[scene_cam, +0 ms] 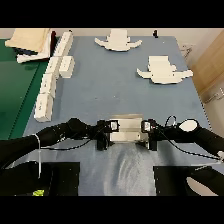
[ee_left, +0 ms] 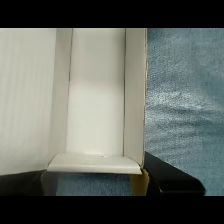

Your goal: Fold the box.

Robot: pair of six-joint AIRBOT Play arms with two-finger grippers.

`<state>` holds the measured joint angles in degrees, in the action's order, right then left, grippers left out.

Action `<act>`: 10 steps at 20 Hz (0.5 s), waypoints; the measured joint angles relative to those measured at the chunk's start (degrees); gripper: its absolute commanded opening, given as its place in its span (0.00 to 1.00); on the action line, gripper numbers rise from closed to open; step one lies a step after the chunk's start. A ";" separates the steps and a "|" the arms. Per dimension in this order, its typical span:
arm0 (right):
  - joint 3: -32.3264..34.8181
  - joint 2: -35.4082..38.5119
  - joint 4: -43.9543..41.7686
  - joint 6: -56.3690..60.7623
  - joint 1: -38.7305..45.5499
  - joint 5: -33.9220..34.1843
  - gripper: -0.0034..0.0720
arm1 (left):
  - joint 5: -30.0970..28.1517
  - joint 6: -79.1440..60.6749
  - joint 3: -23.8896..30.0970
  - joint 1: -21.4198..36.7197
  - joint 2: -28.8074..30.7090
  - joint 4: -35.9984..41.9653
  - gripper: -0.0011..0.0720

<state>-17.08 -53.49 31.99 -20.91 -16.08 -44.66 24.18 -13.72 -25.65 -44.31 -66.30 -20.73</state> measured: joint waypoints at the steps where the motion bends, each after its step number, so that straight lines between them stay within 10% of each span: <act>1: 0.00 0.07 0.07 1.03 0.00 -0.33 1.00 | 0.11 -0.02 0.00 0.00 0.00 0.00 0.73; 10: -0.09 2.32 6.47 15.34 0.15 -5.09 1.00 | 0.81 -0.35 0.00 0.00 0.00 -0.22 0.73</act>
<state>-17.17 -51.18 38.46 -5.56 -15.92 -49.76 24.99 -14.06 -25.65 -44.31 -66.30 -20.95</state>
